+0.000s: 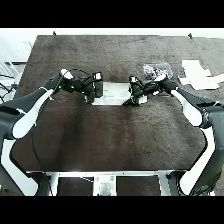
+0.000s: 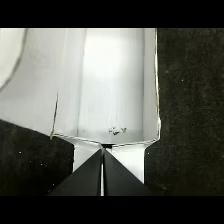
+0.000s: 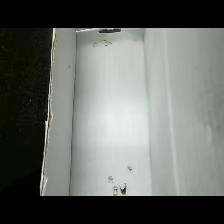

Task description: Fold the box and place the chain.

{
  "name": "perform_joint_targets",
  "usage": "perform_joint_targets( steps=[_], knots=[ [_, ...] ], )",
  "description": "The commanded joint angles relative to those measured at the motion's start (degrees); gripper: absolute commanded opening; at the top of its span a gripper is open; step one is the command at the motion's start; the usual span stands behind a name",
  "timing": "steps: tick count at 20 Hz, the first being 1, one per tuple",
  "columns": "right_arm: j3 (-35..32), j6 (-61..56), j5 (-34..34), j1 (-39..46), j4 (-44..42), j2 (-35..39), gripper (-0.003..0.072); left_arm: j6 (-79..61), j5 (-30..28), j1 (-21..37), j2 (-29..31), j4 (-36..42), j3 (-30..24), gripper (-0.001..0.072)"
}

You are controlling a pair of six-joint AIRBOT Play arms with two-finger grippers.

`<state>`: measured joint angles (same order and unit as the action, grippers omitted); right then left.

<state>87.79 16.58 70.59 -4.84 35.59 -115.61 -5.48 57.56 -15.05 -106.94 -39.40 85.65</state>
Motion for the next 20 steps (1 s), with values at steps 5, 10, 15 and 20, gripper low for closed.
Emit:
perform_joint_targets(
  steps=[5,10,15,20],
  knots=[
    [0.02,0.00,-0.02,0.04,0.02,-0.04,0.0587,21.11,1.88,2.40,5.27,-0.33,-0.11,0.0014],
    [0.02,0.00,-0.02,0.04,0.02,-0.04,0.0586,45.94,1.07,6.25,11.32,-1.36,-2.93,0.0012],
    [0.02,0.00,-0.02,0.04,0.02,-0.04,0.0587,63.30,1.42,6.71,16.24,-6.32,-9.05,0.0012],
    [0.02,0.00,-0.02,0.04,0.02,-0.04,0.0586,70.64,1.16,6.82,16.61,-5.68,-10.45,0.0014]
  ],
)
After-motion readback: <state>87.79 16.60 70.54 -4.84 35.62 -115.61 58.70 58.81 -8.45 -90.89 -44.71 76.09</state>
